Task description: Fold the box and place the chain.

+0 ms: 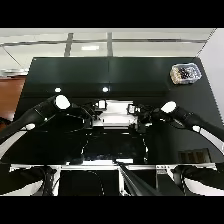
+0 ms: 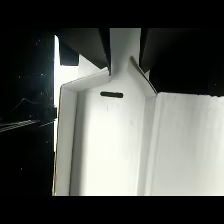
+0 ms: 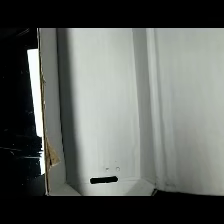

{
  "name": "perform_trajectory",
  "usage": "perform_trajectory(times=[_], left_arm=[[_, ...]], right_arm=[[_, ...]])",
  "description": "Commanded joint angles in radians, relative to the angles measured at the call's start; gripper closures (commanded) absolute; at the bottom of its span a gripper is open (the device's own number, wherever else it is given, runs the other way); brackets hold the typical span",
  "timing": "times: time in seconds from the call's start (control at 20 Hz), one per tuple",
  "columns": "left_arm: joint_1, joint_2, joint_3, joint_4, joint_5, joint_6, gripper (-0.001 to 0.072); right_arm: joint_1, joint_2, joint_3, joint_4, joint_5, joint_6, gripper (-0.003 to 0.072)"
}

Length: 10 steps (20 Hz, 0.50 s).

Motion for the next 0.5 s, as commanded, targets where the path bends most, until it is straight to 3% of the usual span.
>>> perform_trajectory(times=[0.0,0.45], left_arm=[[-0.002,-0.005,0.004,-0.09,-0.004,0.0,0.0491],[-0.022,-0.06,0.004,-0.224,-0.007,0.043,0.049]], right_arm=[[0.0,-0.001,0.001,0.0,0.0,0.0,0.055],[0.0,-0.001,0.001,0.0,0.0,0.0,0.055]])
